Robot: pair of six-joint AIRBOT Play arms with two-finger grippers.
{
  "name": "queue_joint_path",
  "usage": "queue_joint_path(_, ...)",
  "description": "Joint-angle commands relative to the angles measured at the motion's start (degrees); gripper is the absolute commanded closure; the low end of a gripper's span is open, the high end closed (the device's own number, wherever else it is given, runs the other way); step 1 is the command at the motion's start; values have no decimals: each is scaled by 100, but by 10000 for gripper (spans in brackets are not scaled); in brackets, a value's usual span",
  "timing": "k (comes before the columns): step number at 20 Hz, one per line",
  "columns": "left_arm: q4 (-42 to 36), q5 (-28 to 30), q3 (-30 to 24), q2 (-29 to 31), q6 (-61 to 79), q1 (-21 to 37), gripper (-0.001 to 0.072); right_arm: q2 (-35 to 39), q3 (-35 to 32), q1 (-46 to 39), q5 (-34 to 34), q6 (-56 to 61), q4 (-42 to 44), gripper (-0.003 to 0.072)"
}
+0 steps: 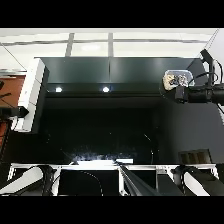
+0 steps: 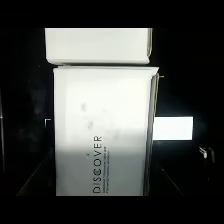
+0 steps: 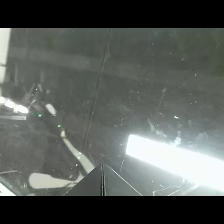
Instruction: Fold the box and place the chain.
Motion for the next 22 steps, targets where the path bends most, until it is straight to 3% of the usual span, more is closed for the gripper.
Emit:
queue_joint_path(1, 133, -299, 557, 105, -699, -22, -4, 0, 7, 15, 61, 37, 44, 665)
queue_joint_path(5, 79, -1696, 1663, 435, -946, -518, -4, 0, 7, 13, 17, 223, -535, 665)
queue_joint_path(7, 26, -2063, 2153, 597, -1646, -1014, 5, 11, 22, 13, -37, 361, -756, 665)
queue_joint_path(8, -63, -2111, 2369, 671, -2103, -1274, 168, 22, 107, 15, -11, 361, -752, 665)
queue_joint_path(9, -245, -2111, 2553, 765, -2400, -1550, 550, 61, 243, 15, 44, 361, -741, 666)
queue_joint_path(10, -555, -2061, 2632, 874, -2540, -1801, 678, 155, 398, 15, 66, 361, -754, 666)
queue_joint_path(13, -1119, -1460, 2306, 1432, -3056, -2981, 680, 857, 595, 15, -306, 358, -1049, 667)
queue_joint_path(16, -732, -149, 1106, 2151, -3567, -4710, 680, 1591, 282, 332, -914, 369, -1915, 667)
queue_joint_path(18, 31, 835, 201, 2417, -3836, -5713, 680, 1851, -422, 636, -1687, 592, -2422, 667)
queue_joint_path(20, 841, 1513, -544, 2430, -4221, -6188, 677, 1825, -1279, 763, -2553, 678, -2562, 667)
queue_joint_path(22, 903, 1829, -960, 2406, -4245, -5980, 675, 1821, -2024, 761, -3366, 675, -2555, 665)
